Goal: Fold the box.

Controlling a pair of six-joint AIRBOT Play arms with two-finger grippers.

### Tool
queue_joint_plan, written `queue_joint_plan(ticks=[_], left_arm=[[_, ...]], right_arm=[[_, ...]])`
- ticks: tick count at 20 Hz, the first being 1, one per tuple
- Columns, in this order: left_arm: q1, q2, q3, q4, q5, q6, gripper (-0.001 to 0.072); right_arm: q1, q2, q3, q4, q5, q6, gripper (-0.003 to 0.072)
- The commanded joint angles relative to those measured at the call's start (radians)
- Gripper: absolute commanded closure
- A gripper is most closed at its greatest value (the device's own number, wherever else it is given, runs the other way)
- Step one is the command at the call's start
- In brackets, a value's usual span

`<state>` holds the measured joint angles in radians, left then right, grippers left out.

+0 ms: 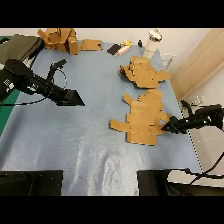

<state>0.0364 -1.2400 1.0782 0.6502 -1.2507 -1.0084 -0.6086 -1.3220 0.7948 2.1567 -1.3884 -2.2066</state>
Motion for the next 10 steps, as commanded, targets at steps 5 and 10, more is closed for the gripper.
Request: queue_joint_plan(ticks=[5, 10], left_arm=[[0.016, 0.000, -0.052, -0.001, -0.051, 0.060, 0.0030], [0.102, 0.000, -0.177, -0.004, -0.065, 0.075, 0.0029]], right_arm=[[0.413, 0.031, -0.059, 0.156, -0.037, 0.124, 0.0684], [0.683, 0.105, -0.164, 0.175, 0.265, 0.161, 0.0685]])
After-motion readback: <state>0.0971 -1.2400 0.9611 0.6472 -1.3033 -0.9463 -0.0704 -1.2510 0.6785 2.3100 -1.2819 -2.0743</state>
